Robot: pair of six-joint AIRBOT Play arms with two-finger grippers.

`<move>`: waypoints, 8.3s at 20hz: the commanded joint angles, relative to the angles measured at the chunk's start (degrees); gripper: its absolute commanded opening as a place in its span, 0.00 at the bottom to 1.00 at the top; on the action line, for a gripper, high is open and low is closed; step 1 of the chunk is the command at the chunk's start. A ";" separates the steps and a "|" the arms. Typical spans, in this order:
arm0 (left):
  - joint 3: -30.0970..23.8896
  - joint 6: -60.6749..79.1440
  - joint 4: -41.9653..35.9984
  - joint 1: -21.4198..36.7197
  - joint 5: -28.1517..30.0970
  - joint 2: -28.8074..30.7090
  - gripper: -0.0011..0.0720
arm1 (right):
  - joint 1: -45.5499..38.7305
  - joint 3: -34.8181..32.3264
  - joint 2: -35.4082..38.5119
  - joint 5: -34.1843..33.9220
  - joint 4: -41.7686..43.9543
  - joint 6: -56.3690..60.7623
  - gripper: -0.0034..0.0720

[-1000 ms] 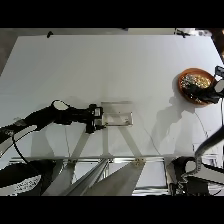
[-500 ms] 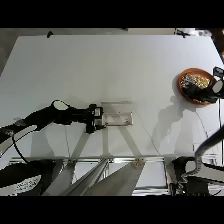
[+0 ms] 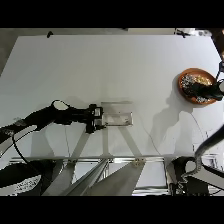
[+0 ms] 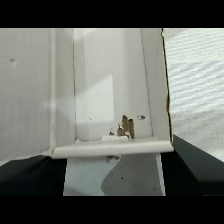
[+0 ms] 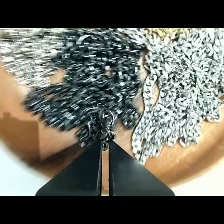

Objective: Fold the box and place the chain.

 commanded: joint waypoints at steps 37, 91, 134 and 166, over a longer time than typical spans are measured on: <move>0.00 0.02 0.00 0.04 0.02 0.04 0.36 | 72.98 -0.85 9.42 -7.52 21.27 6.03 0.05; 0.00 0.00 0.00 0.04 0.02 0.04 0.36 | 17.33 -14.95 1.40 -21.09 -3.69 34.60 0.49; 0.00 0.00 0.00 0.04 0.02 0.04 0.36 | 75.34 -14.95 24.22 -14.10 0.87 31.95 0.05; 0.00 0.00 0.00 0.04 0.02 0.04 0.36 | 63.71 -9.68 24.33 15.06 -5.95 27.30 0.39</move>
